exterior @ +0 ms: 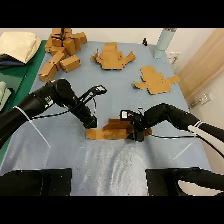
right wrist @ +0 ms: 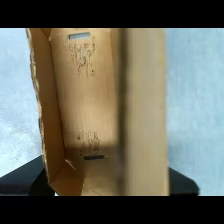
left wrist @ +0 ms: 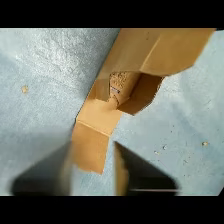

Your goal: Fold the box.

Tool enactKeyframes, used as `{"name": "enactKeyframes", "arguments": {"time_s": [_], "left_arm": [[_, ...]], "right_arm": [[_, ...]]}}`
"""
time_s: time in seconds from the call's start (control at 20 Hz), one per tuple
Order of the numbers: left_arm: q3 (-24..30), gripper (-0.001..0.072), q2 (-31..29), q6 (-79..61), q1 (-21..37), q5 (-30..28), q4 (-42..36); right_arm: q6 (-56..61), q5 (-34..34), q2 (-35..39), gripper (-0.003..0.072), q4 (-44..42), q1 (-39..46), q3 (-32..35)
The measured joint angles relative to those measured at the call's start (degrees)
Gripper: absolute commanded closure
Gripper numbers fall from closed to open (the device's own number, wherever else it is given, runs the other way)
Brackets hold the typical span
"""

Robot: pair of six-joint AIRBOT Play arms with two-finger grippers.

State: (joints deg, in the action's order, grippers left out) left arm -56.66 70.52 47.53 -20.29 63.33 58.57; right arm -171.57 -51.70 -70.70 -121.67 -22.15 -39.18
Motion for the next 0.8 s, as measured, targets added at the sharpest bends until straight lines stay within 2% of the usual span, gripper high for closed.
{"name": "enactKeyframes", "arguments": {"time_s": [0.25,0.4,0.5,0.6,0.8], "left_arm": [[1.5,0.0698,0.1,5.7,0.0,5.2,-0.5],[6.2,0.0697,0.1,9.0,0.0,7.2,-12.0],[9.7,0.0697,0.1,9.4,-0.1,4.4,-23.2],[11.8,0.0697,0.2,9.6,-0.1,-2.3,-33.2],[13.4,0.0697,0.4,9.2,-0.1,-15.4,-44.4]], "right_arm": [[-0.4,0.0,0.0,0.0088,0.6,-0.3,0.0],[-0.4,0.1,0.0,0.0088,0.8,-0.5,0.0],[-0.4,0.2,0.0,0.0088,0.8,-0.5,0.0],[-0.4,0.2,0.0,0.0088,0.8,-0.5,0.0],[-0.4,-0.1,0.0,0.0088,0.8,-0.5,0.0]]}}
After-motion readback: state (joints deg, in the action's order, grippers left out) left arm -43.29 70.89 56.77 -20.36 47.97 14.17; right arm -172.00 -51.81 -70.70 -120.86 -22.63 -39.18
